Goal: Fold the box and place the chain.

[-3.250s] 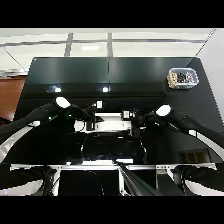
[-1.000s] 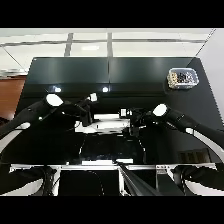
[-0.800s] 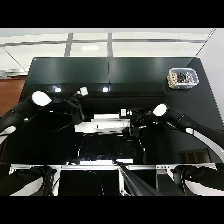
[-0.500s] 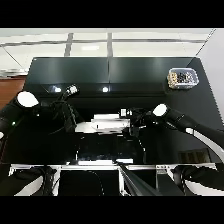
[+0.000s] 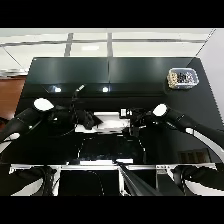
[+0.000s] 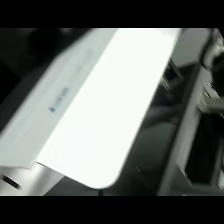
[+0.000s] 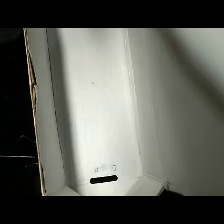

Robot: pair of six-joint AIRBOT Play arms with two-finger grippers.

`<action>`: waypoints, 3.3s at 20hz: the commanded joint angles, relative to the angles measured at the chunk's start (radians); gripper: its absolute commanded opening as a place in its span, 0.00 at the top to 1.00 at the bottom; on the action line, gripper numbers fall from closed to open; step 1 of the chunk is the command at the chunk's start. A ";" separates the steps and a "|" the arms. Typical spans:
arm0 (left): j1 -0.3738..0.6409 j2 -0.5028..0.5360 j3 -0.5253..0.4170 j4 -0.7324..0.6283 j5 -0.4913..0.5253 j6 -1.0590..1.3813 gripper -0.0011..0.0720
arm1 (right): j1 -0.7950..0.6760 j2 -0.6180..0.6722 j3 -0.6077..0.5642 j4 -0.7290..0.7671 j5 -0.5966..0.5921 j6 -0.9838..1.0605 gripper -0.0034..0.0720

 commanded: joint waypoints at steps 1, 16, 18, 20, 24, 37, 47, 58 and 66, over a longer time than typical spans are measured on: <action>-0.017 -0.053 0.044 -0.036 0.246 -0.006 0.96 | 0.001 0.000 -0.001 0.000 0.000 0.000 0.75; -0.002 -0.197 0.117 0.172 0.111 -0.035 0.96 | 0.001 0.000 -0.001 0.000 0.000 0.000 0.75; 0.032 -0.127 0.122 0.238 0.103 -0.088 0.96 | 0.001 0.000 -0.001 0.000 0.000 0.000 0.75; 0.072 -0.029 0.121 0.321 0.070 -0.159 0.96 | 0.001 0.000 -0.001 0.000 0.000 0.000 0.75; 0.083 0.176 0.016 0.309 0.074 -0.013 0.96 | 0.001 0.000 -0.001 0.000 0.000 0.000 0.75; 0.058 0.180 -0.151 0.354 0.159 0.711 0.02 | 0.001 0.000 -0.001 0.000 0.000 0.000 0.75; -0.083 0.041 -0.150 0.325 0.219 0.732 0.04 | 0.001 0.000 -0.001 0.000 0.000 0.000 0.75; -0.066 0.041 -0.111 0.298 0.159 0.729 0.70 | 0.001 0.000 -0.001 0.000 0.000 0.000 0.75; -0.070 -0.034 -0.110 0.101 0.169 0.730 0.72 | 0.001 0.000 -0.001 0.000 0.000 0.000 0.75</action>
